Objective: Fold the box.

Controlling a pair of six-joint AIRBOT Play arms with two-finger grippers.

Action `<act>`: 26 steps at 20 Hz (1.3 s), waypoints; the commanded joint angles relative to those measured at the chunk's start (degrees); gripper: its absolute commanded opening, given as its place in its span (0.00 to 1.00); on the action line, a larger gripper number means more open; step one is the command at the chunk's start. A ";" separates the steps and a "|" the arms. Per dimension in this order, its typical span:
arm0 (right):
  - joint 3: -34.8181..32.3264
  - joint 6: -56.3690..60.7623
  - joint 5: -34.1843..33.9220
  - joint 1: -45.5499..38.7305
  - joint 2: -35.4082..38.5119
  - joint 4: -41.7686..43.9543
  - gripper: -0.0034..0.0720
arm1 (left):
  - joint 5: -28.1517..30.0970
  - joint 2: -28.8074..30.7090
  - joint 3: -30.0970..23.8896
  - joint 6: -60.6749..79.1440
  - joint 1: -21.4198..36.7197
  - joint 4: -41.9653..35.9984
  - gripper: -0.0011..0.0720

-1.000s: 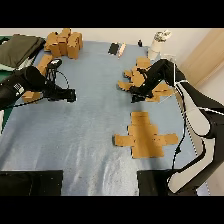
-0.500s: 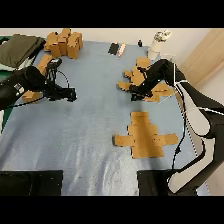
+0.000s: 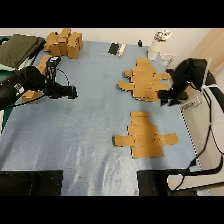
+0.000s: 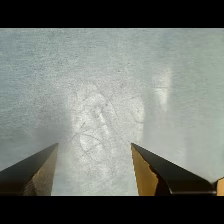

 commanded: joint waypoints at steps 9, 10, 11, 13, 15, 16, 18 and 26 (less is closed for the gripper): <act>-19.28 -24.44 3.04 -19.85 7.80 7.85 0.71 | -0.52 -0.02 0.07 0.00 0.07 -3.41 0.98; -20.72 -26.49 1.86 -20.76 7.82 9.31 0.71 | -0.90 -0.02 0.07 0.02 0.07 -3.89 0.98; -22.29 -27.32 1.25 -21.46 7.87 10.56 0.71 | -0.92 -0.02 0.07 0.02 0.07 -4.24 0.98; -25.94 -28.76 1.09 -21.90 8.55 13.09 0.71 | -1.05 -0.02 0.07 0.02 0.07 -4.44 0.98; -28.74 -29.07 1.79 -21.53 8.92 13.22 0.70 | -1.64 -0.02 0.07 0.02 0.07 -4.68 0.98; -29.46 -29.07 1.99 -21.38 8.92 13.62 0.67 | -1.84 -0.02 0.07 0.02 0.07 -4.74 0.98; -29.79 -29.07 1.92 -20.63 8.94 17.11 0.50 | -2.60 -0.02 0.07 0.04 0.07 -5.77 0.98; -30.21 -28.94 -1.38 -3.98 11.13 46.80 0.05 | -8.81 0.04 0.26 2.80 0.09 -13.62 0.98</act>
